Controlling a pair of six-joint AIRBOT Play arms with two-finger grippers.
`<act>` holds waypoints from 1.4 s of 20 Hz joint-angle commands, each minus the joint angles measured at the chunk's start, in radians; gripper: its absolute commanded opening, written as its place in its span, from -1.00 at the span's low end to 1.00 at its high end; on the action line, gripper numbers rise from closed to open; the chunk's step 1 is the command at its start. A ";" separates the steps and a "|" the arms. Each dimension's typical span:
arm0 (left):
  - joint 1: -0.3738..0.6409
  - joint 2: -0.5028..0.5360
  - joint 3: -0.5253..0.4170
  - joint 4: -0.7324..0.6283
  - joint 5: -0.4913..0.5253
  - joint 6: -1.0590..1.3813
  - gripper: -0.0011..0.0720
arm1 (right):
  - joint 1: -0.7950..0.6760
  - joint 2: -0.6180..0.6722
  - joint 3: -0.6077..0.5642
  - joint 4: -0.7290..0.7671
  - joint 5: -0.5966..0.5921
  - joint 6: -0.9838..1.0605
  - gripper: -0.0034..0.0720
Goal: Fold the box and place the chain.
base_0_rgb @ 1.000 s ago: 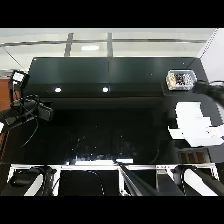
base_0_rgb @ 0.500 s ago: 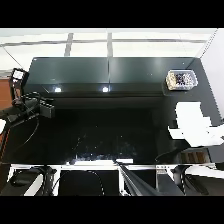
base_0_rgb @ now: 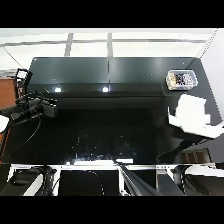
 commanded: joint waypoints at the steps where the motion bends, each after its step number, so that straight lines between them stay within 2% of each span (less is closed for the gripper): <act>1: -0.001 -0.003 0.000 -0.005 0.003 0.000 -0.90 | 0.055 0.050 -0.006 0.156 0.033 -0.002 -0.87; 6: -0.001 -0.003 0.000 -0.013 0.002 0.000 -0.90 | 0.266 0.240 -0.152 0.346 -0.050 -0.003 -0.87; 10: -0.001 -0.011 -0.001 -0.093 0.001 0.000 -0.90 | 0.470 0.406 -0.362 0.569 -0.206 0.024 -0.87; 12: -0.002 -0.038 -0.002 -0.173 0.001 0.001 -0.90 | 0.594 0.484 -0.511 0.682 -0.342 0.008 -0.87; 15: -0.034 -0.137 -0.002 -0.284 0.010 0.001 -0.87 | 0.835 0.555 -0.710 0.796 -0.618 0.005 -0.87; 16: -0.058 -0.182 -0.002 -0.308 0.023 0.001 -0.24 | 0.917 0.558 -0.750 0.829 -0.694 0.005 -0.87; 17: -0.092 -0.232 -0.001 -0.338 0.050 -0.001 0.99 | 1.003 0.558 -0.777 0.851 -0.763 0.005 -0.87; 19: -0.142 -0.338 0.022 -0.408 0.075 -0.003 0.96 | 1.141 0.558 -0.796 0.849 -0.850 0.009 -0.87; 20: -0.146 -0.399 0.051 -0.452 0.054 -0.002 0.96 | 1.190 0.558 -0.798 0.848 -0.872 0.009 -0.87; 22: -0.130 -0.547 0.132 -0.559 -0.042 0.034 0.96 | 1.258 0.558 -0.798 0.848 -0.912 0.009 -0.87; 24: -0.082 -0.702 0.219 -0.687 -0.208 0.103 0.96 | 1.289 0.558 -0.798 0.848 -0.914 0.009 -0.87; 26: -0.070 -0.831 0.288 -0.691 -0.337 0.081 0.96 | 1.295 0.558 -0.798 0.849 -0.912 0.010 -0.87; 28: -0.089 -0.914 0.316 -0.701 -0.377 0.076 0.95 | 1.295 0.558 -0.798 0.849 -0.912 0.009 -0.87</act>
